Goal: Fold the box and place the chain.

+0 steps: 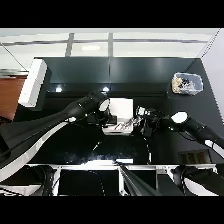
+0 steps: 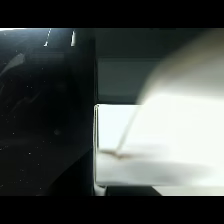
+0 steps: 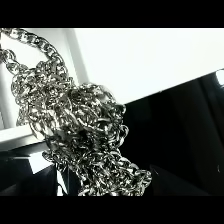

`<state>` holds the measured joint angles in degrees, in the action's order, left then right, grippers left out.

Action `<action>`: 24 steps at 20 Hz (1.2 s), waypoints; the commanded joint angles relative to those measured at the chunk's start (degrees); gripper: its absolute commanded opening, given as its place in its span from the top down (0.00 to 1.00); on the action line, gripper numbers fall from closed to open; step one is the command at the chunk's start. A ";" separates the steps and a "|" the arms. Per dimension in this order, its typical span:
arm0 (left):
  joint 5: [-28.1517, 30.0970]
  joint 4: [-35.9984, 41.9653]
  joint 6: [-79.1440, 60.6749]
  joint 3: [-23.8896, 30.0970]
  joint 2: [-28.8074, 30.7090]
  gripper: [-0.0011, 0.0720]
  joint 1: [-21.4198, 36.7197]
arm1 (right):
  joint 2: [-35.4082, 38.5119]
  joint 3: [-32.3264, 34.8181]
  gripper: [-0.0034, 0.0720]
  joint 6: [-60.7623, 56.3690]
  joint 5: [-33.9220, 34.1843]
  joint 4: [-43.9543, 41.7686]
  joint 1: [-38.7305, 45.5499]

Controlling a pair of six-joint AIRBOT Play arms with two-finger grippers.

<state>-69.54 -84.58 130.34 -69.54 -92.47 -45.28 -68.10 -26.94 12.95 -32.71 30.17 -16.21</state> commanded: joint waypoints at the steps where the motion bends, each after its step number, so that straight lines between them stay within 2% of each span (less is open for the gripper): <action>1: 0.00 0.00 -0.02 0.00 0.02 0.94 0.02 | -0.68 -0.07 0.11 -0.13 0.59 0.26 -0.11; 2: 0.00 0.00 -0.02 0.00 0.02 0.94 0.02 | -0.68 -0.07 0.24 -0.52 0.72 0.28 -0.11; 3: 0.00 0.00 -0.02 0.00 0.02 0.94 0.02 | -0.68 -0.07 0.32 -0.79 0.90 0.28 -0.11; 4: 0.00 0.00 -0.02 0.00 0.02 0.94 0.02 | -0.68 -0.07 0.33 -0.81 0.90 0.31 -0.11; 5: -0.04 0.00 -0.02 0.00 0.02 0.94 0.02 | -0.66 -0.07 0.51 -1.20 0.85 0.31 -0.11; 6: -0.07 0.00 -0.02 0.00 0.02 0.94 0.02 | -0.61 -0.07 0.88 -1.79 0.85 0.35 -0.09; 7: -0.07 0.00 -0.02 0.00 0.02 0.94 0.02 | -0.61 -0.07 0.93 -2.10 0.79 0.37 -0.09; 12: -0.04 0.00 -0.02 0.00 0.02 0.94 0.02 | 3.15 -0.09 0.94 -7.80 0.24 0.52 0.61; 17: -0.04 0.00 -0.02 0.00 0.02 0.94 0.02 | 15.56 -2.08 0.94 -24.50 -4.57 3.89 2.99; 20: -0.02 0.00 -0.02 0.00 0.02 0.94 0.02 | 22.14 -7.23 0.93 -36.44 -10.75 10.14 3.06; 24: -0.02 0.00 -0.02 0.00 0.02 0.94 0.02 | 24.92 -17.31 0.93 -47.06 -20.65 10.82 3.04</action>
<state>-69.60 -84.55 130.32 -69.56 -92.47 -45.28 -45.89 -38.04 -23.73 -45.80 39.13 -13.23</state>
